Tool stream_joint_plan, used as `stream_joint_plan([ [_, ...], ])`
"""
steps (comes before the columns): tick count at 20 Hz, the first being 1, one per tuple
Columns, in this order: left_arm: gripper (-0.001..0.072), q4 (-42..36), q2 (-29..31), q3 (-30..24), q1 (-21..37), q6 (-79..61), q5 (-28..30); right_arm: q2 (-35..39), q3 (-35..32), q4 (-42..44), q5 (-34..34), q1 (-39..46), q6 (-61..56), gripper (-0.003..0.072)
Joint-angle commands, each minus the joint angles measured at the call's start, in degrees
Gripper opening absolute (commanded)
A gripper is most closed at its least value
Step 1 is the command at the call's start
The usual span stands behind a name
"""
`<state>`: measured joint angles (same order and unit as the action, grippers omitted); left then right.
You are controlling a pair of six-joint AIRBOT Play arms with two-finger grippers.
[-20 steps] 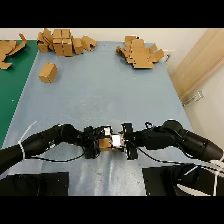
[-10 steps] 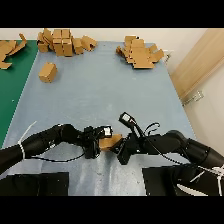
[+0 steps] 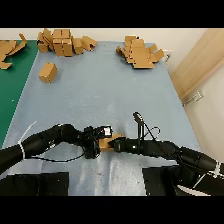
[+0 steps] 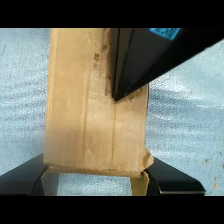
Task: Fold the box.
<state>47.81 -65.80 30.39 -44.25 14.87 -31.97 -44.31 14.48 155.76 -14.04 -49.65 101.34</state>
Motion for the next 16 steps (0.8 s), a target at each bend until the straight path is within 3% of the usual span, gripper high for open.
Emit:
stream_joint_plan([
  [1,0.0519,0.0,0.0,0.0,0.0,0.0,0.0,-1.1,-0.3,1.0,1.6,-1.2,-1.0,0.0004],
  [13,0.0519,0.0,0.0,0.0,0.0,0.0,0.0,-2.1,-0.3,-0.2,2.4,-2.6,-1.0,0.0006],
  [16,0.0520,0.0,0.0,0.0,0.0,0.0,0.0,1.0,0.6,-3.5,0.7,-2.6,-0.9,0.0007],
])
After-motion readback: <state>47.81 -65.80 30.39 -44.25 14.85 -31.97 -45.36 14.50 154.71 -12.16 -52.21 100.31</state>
